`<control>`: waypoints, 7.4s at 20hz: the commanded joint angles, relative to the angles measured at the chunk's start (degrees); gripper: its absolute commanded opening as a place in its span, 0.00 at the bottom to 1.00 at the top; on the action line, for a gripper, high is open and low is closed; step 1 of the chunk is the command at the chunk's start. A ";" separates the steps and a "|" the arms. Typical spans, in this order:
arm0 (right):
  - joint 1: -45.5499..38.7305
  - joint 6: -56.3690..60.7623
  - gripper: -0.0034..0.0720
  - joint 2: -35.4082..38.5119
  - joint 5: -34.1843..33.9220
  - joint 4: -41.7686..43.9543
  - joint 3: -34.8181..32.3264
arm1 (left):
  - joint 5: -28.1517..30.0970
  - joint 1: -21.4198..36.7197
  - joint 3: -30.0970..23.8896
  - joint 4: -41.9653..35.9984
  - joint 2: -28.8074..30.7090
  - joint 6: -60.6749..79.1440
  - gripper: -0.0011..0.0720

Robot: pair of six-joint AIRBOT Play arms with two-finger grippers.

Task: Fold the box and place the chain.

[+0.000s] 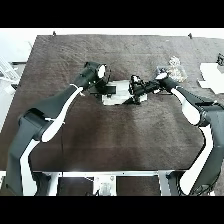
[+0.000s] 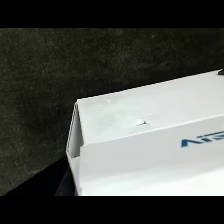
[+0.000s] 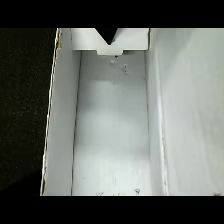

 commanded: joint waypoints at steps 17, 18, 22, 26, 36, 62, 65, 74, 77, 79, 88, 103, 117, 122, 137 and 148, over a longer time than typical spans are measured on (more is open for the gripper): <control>-0.04 -0.02 0.82 0.02 -0.09 -0.17 0.00 | -4.72 0.07 2.16 0.44 -0.98 -9.16 0.51; -0.04 0.00 0.82 0.02 -0.09 -0.17 0.00 | -4.61 0.07 2.16 0.44 -0.98 -9.84 0.51; -0.04 -0.02 0.82 0.02 -0.09 -0.17 0.00 | -4.22 0.07 2.19 0.13 -1.60 -10.54 0.50; -0.04 0.00 0.82 0.02 -0.09 -0.15 0.00 | -4.70 0.07 2.58 -0.39 -3.17 -9.53 0.50; -0.04 -0.02 0.82 0.02 -0.09 -0.17 0.00 | -4.61 0.09 2.58 1.66 -3.15 -4.33 0.04; -0.04 -0.02 0.82 0.02 -0.09 -0.17 0.00 | -17.99 5.57 4.20 -7.76 3.50 13.22 0.91; -0.04 0.00 0.82 0.02 -0.09 -0.17 0.00 | -18.47 6.38 4.17 -7.13 3.58 15.41 0.91; -0.04 -0.02 0.82 0.02 -0.09 -0.15 0.00 | -10.97 11.96 -1.62 -20.35 6.21 31.69 0.91; -0.04 -0.02 0.82 0.02 -0.09 -0.17 0.00 | -10.32 14.95 -2.84 -25.88 8.55 38.88 0.91; -0.04 -0.02 0.82 0.02 -0.09 -0.17 0.00 | -9.35 17.51 -4.11 -32.70 9.90 48.19 0.91; -0.04 -0.02 0.82 0.02 -0.09 -0.17 0.00 | -5.90 22.88 -12.85 -41.92 10.32 67.52 0.92; -0.04 -0.02 0.82 0.02 -0.07 -0.17 0.00 | 12.74 24.90 -34.05 -62.40 9.27 139.12 0.97; -0.04 -0.02 0.82 0.02 -0.09 -0.17 0.00 | 12.37 24.28 -34.14 -67.43 4.52 144.56 1.00; -0.04 -0.02 0.82 0.02 -0.09 -0.17 0.00 | 9.88 24.15 -34.10 -70.97 2.89 147.10 1.00; -0.04 -0.02 0.82 0.02 -0.07 -0.17 0.00 | 15.08 19.61 -30.21 -71.17 -1.31 147.29 1.00; -0.04 -0.02 0.82 0.02 -0.09 -0.17 0.00 | 15.91 18.32 -28.15 -67.49 -3.15 146.90 0.43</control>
